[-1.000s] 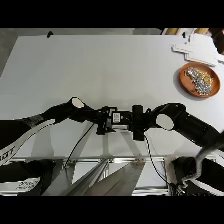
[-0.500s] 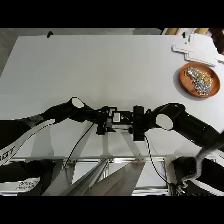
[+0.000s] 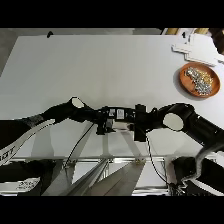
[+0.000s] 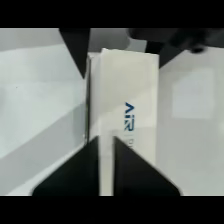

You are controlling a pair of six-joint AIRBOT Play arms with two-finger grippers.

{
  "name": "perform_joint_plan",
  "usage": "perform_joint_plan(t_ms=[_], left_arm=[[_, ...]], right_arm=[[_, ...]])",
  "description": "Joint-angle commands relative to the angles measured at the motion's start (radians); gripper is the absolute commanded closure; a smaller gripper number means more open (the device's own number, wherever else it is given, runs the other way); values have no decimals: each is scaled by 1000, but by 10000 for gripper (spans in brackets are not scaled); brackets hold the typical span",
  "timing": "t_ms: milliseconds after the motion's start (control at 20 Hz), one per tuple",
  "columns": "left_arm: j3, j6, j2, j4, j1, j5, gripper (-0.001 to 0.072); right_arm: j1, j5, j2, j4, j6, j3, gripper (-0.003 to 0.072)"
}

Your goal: Fold the box and place the chain.

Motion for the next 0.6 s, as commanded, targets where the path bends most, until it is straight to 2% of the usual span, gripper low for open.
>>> perform_joint_plan(t_ms=[0, 150, 550], left_arm=[[0, 0, 0, 0, 1, 1, 503], [0, 0, 0, 0, 1, 1, 503], [0, 0, 0, 0, 1, 1, 503]], right_arm=[[-55, 16, -3, 51, 0, 0, 674], [-63, 52, -42, 52, -1, -1, 674], [-63, 56, -104, 52, 0, -1, 675]])
